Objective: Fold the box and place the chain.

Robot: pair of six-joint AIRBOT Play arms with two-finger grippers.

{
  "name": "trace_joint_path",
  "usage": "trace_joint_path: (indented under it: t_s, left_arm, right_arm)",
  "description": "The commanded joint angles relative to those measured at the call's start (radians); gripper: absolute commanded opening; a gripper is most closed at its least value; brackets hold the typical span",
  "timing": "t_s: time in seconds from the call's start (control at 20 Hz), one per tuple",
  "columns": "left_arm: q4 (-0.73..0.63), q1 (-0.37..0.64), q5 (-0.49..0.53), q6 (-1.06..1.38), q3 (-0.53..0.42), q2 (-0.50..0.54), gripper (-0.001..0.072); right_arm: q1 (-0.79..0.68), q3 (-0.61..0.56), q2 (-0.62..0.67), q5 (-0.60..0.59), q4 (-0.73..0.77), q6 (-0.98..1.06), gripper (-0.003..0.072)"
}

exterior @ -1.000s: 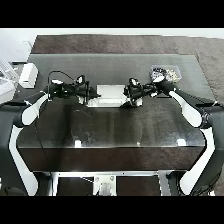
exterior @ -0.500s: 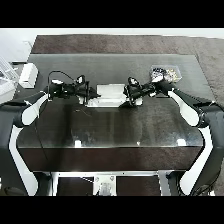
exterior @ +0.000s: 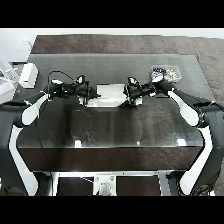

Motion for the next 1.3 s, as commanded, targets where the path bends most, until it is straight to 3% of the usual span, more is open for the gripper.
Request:
trace_joint_path:
  t_s: [0.0,0.6,0.75,1.25]
  left_arm:
    - [0.000,0.001,0.000,0.000,0.001,0.001,0.0020]
    - [0.000,0.001,0.000,0.000,0.001,0.001,0.0020]
    - [0.000,0.001,0.000,0.000,0.001,0.001,0.0020]
    - [0.000,0.001,0.000,0.000,0.001,0.001,0.0020]
  right_arm:
    - [0.000,0.001,0.000,-0.005,-0.002,-0.003,0.0665]
    - [0.000,0.005,0.000,-0.032,-0.001,-0.026,0.0653]
    - [0.000,0.005,0.000,-0.032,-0.006,-0.026,0.0579]
    - [0.001,0.005,0.000,-0.032,-0.008,-0.026,0.0579]
